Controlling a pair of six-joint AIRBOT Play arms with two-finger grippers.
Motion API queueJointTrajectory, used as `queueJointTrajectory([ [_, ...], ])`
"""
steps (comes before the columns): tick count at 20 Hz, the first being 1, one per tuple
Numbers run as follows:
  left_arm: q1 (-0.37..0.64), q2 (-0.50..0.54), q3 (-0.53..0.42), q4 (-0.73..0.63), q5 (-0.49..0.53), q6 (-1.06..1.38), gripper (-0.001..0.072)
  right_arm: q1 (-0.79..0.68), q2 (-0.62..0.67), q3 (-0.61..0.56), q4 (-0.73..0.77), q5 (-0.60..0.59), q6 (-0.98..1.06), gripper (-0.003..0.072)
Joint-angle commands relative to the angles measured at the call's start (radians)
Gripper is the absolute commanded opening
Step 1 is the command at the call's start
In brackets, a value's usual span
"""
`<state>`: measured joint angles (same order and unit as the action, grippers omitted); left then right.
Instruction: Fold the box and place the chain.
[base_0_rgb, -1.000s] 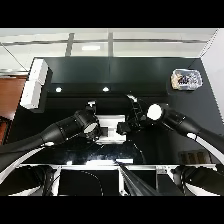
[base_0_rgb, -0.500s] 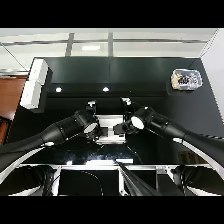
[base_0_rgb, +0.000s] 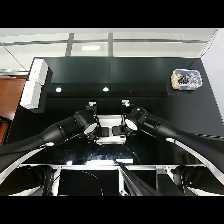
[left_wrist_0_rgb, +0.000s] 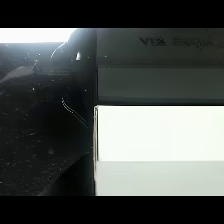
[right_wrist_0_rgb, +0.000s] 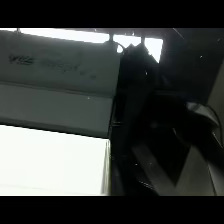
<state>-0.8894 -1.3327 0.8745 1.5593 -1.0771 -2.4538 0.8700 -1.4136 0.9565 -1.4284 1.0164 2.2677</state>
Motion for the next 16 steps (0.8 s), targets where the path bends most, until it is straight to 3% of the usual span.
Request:
queueJointTrajectory([
  [1,0.0,0.0,0.0,0.003,-0.006,0.001,0.0029,0.003,-0.005,0.002,-0.004,-0.002,0.014,0.0057],
  [2,0.0,0.0,0.0,0.003,-0.006,0.001,0.0029,0.003,-0.005,0.002,-0.003,-0.006,0.015,0.0017],
  [7,0.0,0.0,0.0,0.003,-0.006,0.001,0.0029,0.003,-0.004,0.002,-0.002,-0.007,0.014,0.0026],
  [8,0.0,0.0,0.0,0.003,-0.006,0.001,0.0029,0.002,-0.004,0.002,-0.001,-0.006,0.014,0.0233],
  [9,0.0,0.0,0.0,0.003,-0.006,0.001,0.0029,0.003,-0.004,0.002,0.003,-0.002,0.014,0.0342],
  [13,0.0,0.0,0.0,0.003,-0.006,0.001,0.0029,0.003,-0.004,0.002,0.003,0.005,0.013,0.0338],
  [14,0.0,0.0,0.0,0.003,-0.006,0.001,0.0029,0.003,-0.004,0.002,0.004,0.003,0.014,0.03],
  [16,0.0,0.0,0.0,0.003,-0.006,0.001,0.0029,0.003,-0.004,0.002,0.007,-0.008,0.014,0.0118],
])
